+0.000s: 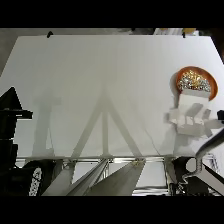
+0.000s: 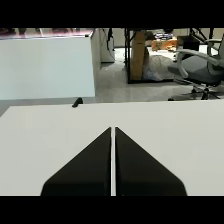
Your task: Fold the box and place the chain.
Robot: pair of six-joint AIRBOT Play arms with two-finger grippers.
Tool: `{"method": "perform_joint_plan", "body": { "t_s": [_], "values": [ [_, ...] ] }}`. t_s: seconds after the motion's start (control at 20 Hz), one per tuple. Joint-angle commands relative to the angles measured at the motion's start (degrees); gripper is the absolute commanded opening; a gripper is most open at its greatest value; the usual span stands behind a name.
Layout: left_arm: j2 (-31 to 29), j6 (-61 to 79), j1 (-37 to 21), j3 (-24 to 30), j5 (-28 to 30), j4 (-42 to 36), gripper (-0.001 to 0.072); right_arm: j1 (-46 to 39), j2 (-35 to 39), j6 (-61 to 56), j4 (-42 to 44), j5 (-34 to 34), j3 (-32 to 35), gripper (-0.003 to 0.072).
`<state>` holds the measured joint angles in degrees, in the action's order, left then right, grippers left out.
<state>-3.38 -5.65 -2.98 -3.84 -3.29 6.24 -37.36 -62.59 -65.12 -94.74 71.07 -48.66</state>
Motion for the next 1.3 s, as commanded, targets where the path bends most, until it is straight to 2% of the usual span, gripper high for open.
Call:
{"method": "perform_joint_plan", "body": {
  "t_s": [0.0,0.35,0.65,0.75,0.85,0.9,0.95,1.0,1.05,1.15,1.25],
  "values": [
    [-0.02,0.02,-0.04,-0.07,0.00,0.00,0.0029,7.78,5.16,2.29,13.07,5.20,1.77,0.0015],
    [-0.02,0.02,-0.04,-0.07,0.02,0.00,0.0029,24.81,12.92,1.38,25.59,5.44,6.78,0.0015],
    [-0.02,-0.46,0.00,-0.07,-0.42,-0.46,0.0029,35.36,12.94,-4.63,27.32,0.76,6.82,0.0016],
    [0.02,-2.69,0.00,-0.07,-6.84,-1.40,0.0029,38.23,12.94,-5.62,27.36,-1.11,6.82,0.0016],
    [1.84,-3.82,-0.02,-0.07,-19.65,1.36,0.0033,40.46,12.94,-6.64,27.52,-2.34,6.82,0.0016],
    [4.37,-7.08,0.00,-0.07,-24.76,2.56,0.0055,41.40,12.94,-7.06,27.52,-2.64,6.82,0.0016],
    [7.89,-11.17,0.00,-0.09,-27.91,3.85,0.0141,42.29,12.94,-7.06,27.54,-2.78,6.82,0.0016],
    [12.59,-14.80,0.00,-0.59,-30.42,5.46,0.0274,43.04,12.94,-7.08,27.63,-3.02,6.82,0.0016],
    [17.94,-16.55,0.00,-1.99,-33.77,7.37,0.0353,43.71,12.94,-7.06,27.93,-3.23,6.82,0.0016],
    [28.96,-16.70,0.09,-6.78,-41.29,8.85,0.0352,45.05,12.94,-7.04,28.33,-4.33,6.82,0.0016],
    [41.18,-16.87,0.22,-13.77,-48.85,8.85,0.0352,46.38,12.94,-6.84,29.97,-6.19,6.82,0.0016]
  ]
}}
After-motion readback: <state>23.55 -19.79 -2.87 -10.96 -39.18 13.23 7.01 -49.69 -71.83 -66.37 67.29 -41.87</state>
